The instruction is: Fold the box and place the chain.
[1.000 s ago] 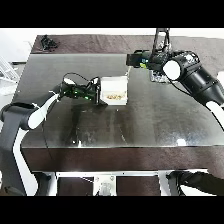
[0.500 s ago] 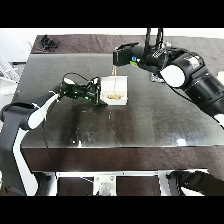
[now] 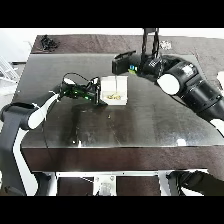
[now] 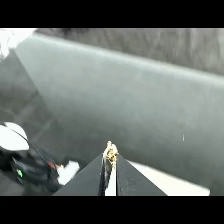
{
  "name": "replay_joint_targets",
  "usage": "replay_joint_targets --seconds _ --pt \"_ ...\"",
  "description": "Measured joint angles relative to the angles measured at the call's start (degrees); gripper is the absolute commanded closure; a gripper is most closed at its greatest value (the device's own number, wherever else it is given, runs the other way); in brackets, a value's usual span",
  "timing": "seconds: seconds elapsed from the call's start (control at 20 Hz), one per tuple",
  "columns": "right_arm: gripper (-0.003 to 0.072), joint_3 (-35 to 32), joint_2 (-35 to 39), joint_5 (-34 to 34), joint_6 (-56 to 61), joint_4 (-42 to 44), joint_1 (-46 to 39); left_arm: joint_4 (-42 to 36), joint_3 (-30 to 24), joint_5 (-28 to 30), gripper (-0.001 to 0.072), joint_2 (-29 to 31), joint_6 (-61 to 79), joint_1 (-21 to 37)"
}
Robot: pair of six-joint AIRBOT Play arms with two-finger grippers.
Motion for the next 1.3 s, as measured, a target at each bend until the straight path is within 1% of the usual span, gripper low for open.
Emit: replay_joint_targets --seconds 0.2,0.35,0.6,0.65,0.7,0.75,0.8,0.85,0.95,1.0,1.05,1.15,1.2,1.25,1.3 --pt "0.0677 -6.64 -1.79 -0.28 -0.02 0.04 -0.02 0.00 0.00 0.00 0.0357 -0.02 0.02 0.00" --pt "0.0678 -11.52 -5.44 -1.66 0.00 0.07 -0.74 0.00 0.00 0.00 0.0357 -0.02 0.02 0.02" --pt "0.0676 -14.82 -12.31 -3.10 0.02 0.15 -1.49 0.02 0.00 0.00 0.0357 0.00 0.00 0.02" --pt "0.0601 -15.06 -13.11 -3.15 0.02 0.20 -1.55 0.02 0.00 0.00 0.0357 0.00 0.00 0.02" --pt "0.0301 -15.17 -13.62 -3.39 0.07 0.22 -1.62 0.02 0.00 0.00 0.0357 -0.02 0.02 0.02" --pt "0.0145 -15.19 -13.94 -3.56 0.07 0.11 -1.70 0.07 0.00 -0.02 0.0357 -0.02 0.09 0.00" --pt "0.0197 -15.15 -14.03 -3.56 0.04 -0.15 -1.79 0.11 0.00 -0.11 0.0357 0.00 0.20 0.00" --pt "0.0268 -14.97 -13.90 -3.48 -0.04 -0.07 -1.77 0.09 0.00 -0.11 0.0357 0.00 0.13 0.02" --pt "0.0277 -14.25 -12.68 -3.39 -1.33 -0.46 -1.77 0.07 0.00 -0.09 0.0357 0.00 0.00 0.02" --pt "0.0274 -13.70 -11.82 -3.48 -2.03 -1.29 -2.25 0.07 0.00 -0.09 0.0357 0.00 0.00 0.02" --pt "0.0254 -13.20 -10.97 -3.32 -2.73 -1.77 -2.78 0.04 0.00 -0.09 0.0357 0.00 0.00 0.00" --pt "0.0260 -11.96 -8.39 -3.50 -4.13 -2.45 -4.37 0.04 0.00 -0.07 0.0357 0.00 0.00 0.00" --pt "0.0313 -11.52 -6.99 -3.45 -5.11 -2.80 -5.40 0.04 0.00 -0.07 0.0357 0.00 0.00 0.00" --pt "0.0443 -11.13 -5.25 -3.41 -6.54 -2.99 -6.69 0.02 0.00 -0.07 0.0357 0.00 0.00 0.02" --pt "0.0521 -10.80 -3.52 -3.56 -8.28 -3.13 -8.15 0.02 0.00 -0.04 0.0357 0.00 0.00 0.02"
